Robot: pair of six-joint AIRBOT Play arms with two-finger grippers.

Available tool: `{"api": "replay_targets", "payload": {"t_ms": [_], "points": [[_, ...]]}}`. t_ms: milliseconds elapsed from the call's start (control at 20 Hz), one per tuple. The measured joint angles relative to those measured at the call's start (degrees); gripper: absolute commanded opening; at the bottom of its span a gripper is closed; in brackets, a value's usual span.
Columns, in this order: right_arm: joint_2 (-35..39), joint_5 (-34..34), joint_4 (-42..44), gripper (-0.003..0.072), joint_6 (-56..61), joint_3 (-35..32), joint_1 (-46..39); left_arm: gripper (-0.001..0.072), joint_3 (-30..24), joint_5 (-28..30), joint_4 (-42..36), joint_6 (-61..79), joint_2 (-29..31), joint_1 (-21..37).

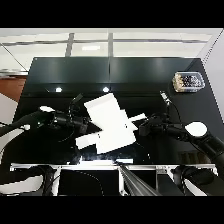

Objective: Fold the box and place the chain.

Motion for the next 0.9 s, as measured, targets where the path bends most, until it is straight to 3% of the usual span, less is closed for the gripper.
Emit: {"api": "replay_targets", "payload": {"t_ms": [150,200,250,350,550,600,700,750,900], "points": [[0.00,0.04,0.00,0.0048,0.00,0.00,0.00,0.0306,0.11,-0.39,-0.11,-0.07,0.00,0.55],[0.00,0.09,-0.02,0.0047,0.00,0.00,0.00,0.0180,0.11,-0.72,-0.26,-0.20,0.00,0.63],[0.00,0.15,-0.09,0.0048,0.00,0.00,0.00,0.0136,0.11,-0.92,-0.35,-0.20,0.00,0.70],[0.00,0.24,-0.37,0.0047,0.00,0.00,0.00,0.0136,0.13,-1.29,-0.55,-0.20,0.00,0.81],[0.00,0.92,-0.96,0.0056,0.22,0.00,0.00,0.0034,0.15,-1.99,-0.57,-0.15,0.00,0.81],[0.00,1.11,-1.07,0.0153,0.24,0.00,0.00,0.0033,0.15,-2.36,-0.57,0.04,0.00,0.81],[0.00,1.57,-1.18,0.0642,0.42,0.00,-0.13,0.0032,0.15,-2.16,-0.55,0.11,0.00,0.85],[0.00,2.03,-1.25,0.0688,0.48,0.09,-0.52,0.0031,0.15,-2.27,-0.57,0.55,0.02,0.87],[0.00,4.90,-3.80,0.0688,1.05,2.12,-4.22,0.0029,0.15,-3.23,-0.39,2.71,0.63,0.85]]}}
